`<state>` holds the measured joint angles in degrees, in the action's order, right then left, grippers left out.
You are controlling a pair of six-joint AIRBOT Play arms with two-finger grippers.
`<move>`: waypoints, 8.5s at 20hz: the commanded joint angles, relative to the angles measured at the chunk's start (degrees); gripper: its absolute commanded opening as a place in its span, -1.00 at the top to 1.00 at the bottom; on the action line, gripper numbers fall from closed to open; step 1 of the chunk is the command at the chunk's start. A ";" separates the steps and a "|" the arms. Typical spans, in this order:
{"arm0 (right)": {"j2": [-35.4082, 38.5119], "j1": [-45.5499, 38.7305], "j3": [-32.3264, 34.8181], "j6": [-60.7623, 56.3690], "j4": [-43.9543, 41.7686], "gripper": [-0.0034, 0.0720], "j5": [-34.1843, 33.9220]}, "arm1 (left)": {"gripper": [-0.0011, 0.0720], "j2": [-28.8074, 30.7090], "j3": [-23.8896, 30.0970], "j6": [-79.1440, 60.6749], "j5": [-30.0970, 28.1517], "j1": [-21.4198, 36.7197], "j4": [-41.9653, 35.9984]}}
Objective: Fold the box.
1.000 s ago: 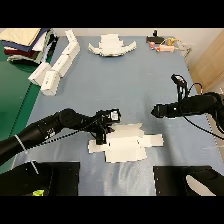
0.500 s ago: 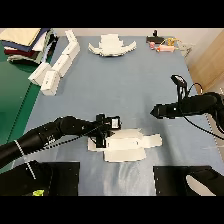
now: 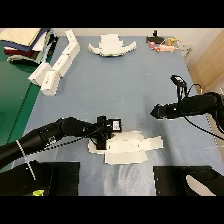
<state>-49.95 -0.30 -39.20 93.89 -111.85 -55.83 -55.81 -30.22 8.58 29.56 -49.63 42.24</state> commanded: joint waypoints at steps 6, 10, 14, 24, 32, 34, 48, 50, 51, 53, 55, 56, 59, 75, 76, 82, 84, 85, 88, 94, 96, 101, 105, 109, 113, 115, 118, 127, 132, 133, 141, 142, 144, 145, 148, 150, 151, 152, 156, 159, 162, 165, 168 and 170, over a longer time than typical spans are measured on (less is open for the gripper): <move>0.02 0.04 0.02 0.00 -0.11 -0.18 -0.59 | 0.94 -2.49 0.04 0.50 6.91 -0.04 -0.24; 0.02 0.04 0.00 0.00 -0.07 -0.16 -1.68 | 0.93 -2.47 0.02 0.48 6.97 -0.02 -0.24; 0.02 0.04 0.00 0.02 -0.02 -0.16 -2.12 | 0.93 -2.40 -0.33 0.50 6.54 0.02 -0.24; 0.00 0.04 0.00 0.04 0.04 -0.16 -2.10 | 0.94 -2.40 -2.71 2.01 7.13 0.07 -0.26; 0.00 0.04 0.00 0.04 0.39 -0.16 -2.12 | 0.94 -2.43 -3.30 1.97 7.08 0.07 -1.33; 0.00 0.04 0.00 0.04 0.39 -0.16 -2.12 | 0.93 -2.43 -3.30 1.97 7.04 0.07 -1.33; 0.00 0.04 0.00 0.04 0.39 -0.12 -3.89 | 0.93 -3.85 -3.30 2.01 7.06 0.00 -1.77; 0.02 0.04 0.00 0.87 0.44 0.90 -8.07 | 0.93 -3.85 -3.30 2.01 7.02 0.00 -1.75; 0.02 0.04 0.00 1.09 0.42 0.90 -10.36 | 0.93 -3.85 -3.30 2.01 7.04 0.00 -1.77; 0.04 0.07 0.02 1.09 0.42 0.90 -15.10 | 0.93 -3.85 -3.30 1.95 7.02 0.00 -1.77; 1.09 0.09 1.36 1.05 -0.37 0.90 -18.82 | 0.93 -3.85 -3.30 1.95 7.02 0.00 -1.77; 2.21 0.09 2.71 1.07 -1.05 0.90 -20.00 | 0.93 -3.85 -3.30 1.95 7.02 0.00 -1.77; 8.33 1.90 8.63 1.03 -3.58 0.90 -22.73 | 0.93 -3.82 -3.30 1.95 7.02 0.00 -1.77; 20.48 62.62 18.47 6.19 25.00 -0.48 -0.90 | 0.93 -3.82 -3.30 1.95 6.73 0.00 -1.77; 18.43 62.66 18.88 6.21 25.86 -0.48 1.31 | 0.93 -3.82 -3.30 1.95 6.93 -0.02 -1.77; 6.14 62.66 18.88 5.92 29.22 -0.48 11.69 | 0.93 -3.82 -3.30 1.95 6.91 -0.02 -1.77; 3.78 62.69 18.67 4.57 29.20 -0.48 11.78 | 0.93 -3.82 -3.30 1.95 6.95 -0.02 -1.77; 3.52 62.66 18.67 2.91 29.22 -0.48 11.63 | 0.93 -3.82 -3.30 1.95 6.93 -0.02 -1.77; 3.98 62.66 16.79 -3.06 29.94 -0.47 10.16 | 0.93 -3.85 -3.30 1.95 6.91 0.00 -1.77; 6.80 62.66 12.24 -24.24 45.00 -0.47 2.29 | 0.93 -3.82 -3.30 1.95 6.91 -0.04 -1.77; 7.82 62.66 11.96 -25.14 44.48 -0.47 2.40 | 0.93 -3.82 -3.30 1.95 6.93 -0.04 -1.77; 8.00 62.66 11.98 -26.40 42.42 -0.70 1.14 | 0.93 -3.82 -3.30 1.95 6.91 -0.02 -1.77; 8.00 62.66 11.98 -26.36 41.03 -1.00 -3.67 | 0.93 -3.82 -3.30 1.95 6.91 -0.02 -1.77; 8.94 62.66 12.04 -24.55 41.16 -1.00 -4.44 | 0.93 -3.82 -3.30 1.95 6.91 -0.02 -1.77; 12.57 62.49 12.68 -21.88 42.64 -1.00 -4.28 | 0.93 -3.82 -3.30 1.95 6.93 -0.04 -1.77; 14.56 61.26 13.92 -18.38 41.92 -1.00 -2.32 | 0.93 -3.82 -3.30 1.95 6.91 -0.02 -1.77; 16.90 55.98 16.63 -8.61 36.83 -1.00 2.89 | 0.93 -3.82 -3.30 1.95 6.93 -0.04 -1.77; 13.70 22.34 16.81 48.35 -2.97 -1.00 3.48 | 0.93 -3.82 -3.30 1.95 6.93 -0.04 -1.77; 5.97 15.89 13.99 59.65 -8.81 -1.00 -3.10 | 0.93 -3.82 -3.30 1.95 6.93 -0.04 -1.77; 5.29 15.87 13.99 59.63 -8.52 -1.00 -3.13 | 0.93 -3.82 -3.30 1.97 6.93 -0.02 -1.77; 5.64 15.87 14.05 63.14 -7.61 -0.99 -2.60 | 0.93 -3.82 -3.30 1.95 6.93 -0.02 -1.77; 5.20 15.87 14.05 67.30 -7.98 -0.99 -2.69 | 0.93 -3.82 -3.30 1.95 6.93 -0.02 -1.77; 4.07 15.82 14.05 73.50 -8.94 -0.99 -2.97 | 0.93 -3.82 -3.30 1.95 6.93 -0.02 -1.77; 3.26 15.76 14.05 75.14 -9.09 -0.99 -3.08 | 0.93 -3.82 -3.30 1.95 6.93 -0.02 -1.77; -0.02 14.62 14.05 76.61 -9.99 -0.99 -4.50 | 0.93 -3.82 -3.30 1.95 6.93 -0.02 -1.77; -1.22 14.62 14.05 76.52 -10.12 -0.99 -5.09 | 0.93 -3.82 -3.30 1.95 6.93 -0.04 -1.77; -1.33 14.62 14.05 76.50 -10.12 -0.99 -5.05 | 0.93 -3.82 -3.30 1.95 6.93 -0.02 -1.77; -1.33 14.64 14.03 76.52 -10.14 -0.99 -4.63 | 0.93 -3.82 -3.30 1.95 6.93 -0.02 -1.77; -1.53 14.73 14.05 76.52 -10.25 -0.99 -3.10 | 0.93 -3.82 -3.30 1.95 6.93 -0.02 -1.77; -2.14 14.73 14.05 76.54 -11.19 -0.98 -1.77 | 0.93 -3.82 -3.30 1.95 6.93 -0.02 -1.77; -3.85 14.73 14.16 76.52 -12.26 -0.96 -1.09 | 0.93 -3.82 -3.30 1.95 6.93 -0.02 -1.77; -4.92 14.73 14.16 76.54 -13.18 -0.96 -0.94 | 0.93 -3.82 -3.30 1.95 6.93 -0.02 -1.77; -6.21 14.99 14.21 76.54 -13.81 -0.95 -0.61 | 0.93 -3.82 -3.30 1.97 6.93 -0.02 -1.77; -6.67 15.37 14.80 76.54 -13.90 -0.95 -0.31 | 0.93 -3.82 -3.30 1.95 6.93 -0.02 -1.77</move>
<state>-55.75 14.70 -24.84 170.43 -125.23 -56.51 -59.64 -33.52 10.52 36.51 -49.65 40.45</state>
